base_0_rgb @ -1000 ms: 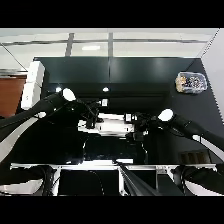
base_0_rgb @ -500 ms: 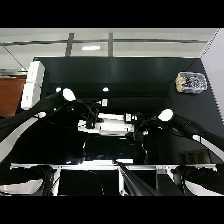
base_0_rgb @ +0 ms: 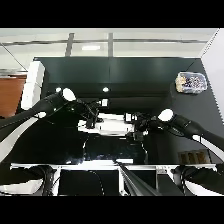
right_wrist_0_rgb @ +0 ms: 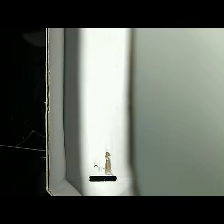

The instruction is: Fold the box and place the chain.

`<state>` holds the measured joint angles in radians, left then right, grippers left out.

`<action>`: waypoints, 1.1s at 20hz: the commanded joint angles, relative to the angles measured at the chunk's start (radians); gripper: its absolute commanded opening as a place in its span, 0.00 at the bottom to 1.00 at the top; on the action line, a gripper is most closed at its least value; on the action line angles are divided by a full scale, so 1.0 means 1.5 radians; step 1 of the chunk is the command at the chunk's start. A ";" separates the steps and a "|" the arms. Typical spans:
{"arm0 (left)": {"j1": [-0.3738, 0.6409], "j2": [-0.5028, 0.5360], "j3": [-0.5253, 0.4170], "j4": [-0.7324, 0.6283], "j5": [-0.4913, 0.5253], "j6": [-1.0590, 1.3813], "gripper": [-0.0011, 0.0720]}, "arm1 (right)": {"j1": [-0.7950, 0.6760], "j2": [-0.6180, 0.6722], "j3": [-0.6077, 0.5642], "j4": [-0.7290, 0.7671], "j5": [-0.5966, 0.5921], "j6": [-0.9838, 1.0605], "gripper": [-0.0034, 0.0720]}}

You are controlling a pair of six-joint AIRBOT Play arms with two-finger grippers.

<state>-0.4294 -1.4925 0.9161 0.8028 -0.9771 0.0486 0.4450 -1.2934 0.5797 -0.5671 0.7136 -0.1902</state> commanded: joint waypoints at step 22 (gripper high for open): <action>0.000 0.003 0.005 0.000 -0.033 0.000 0.37 | 0.000 0.000 0.000 0.001 -0.003 0.000 0.31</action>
<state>-0.4294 -1.4887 0.9237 0.7952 -0.9943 0.0456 0.4450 -1.2934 0.5797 -0.5659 0.7097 -0.1902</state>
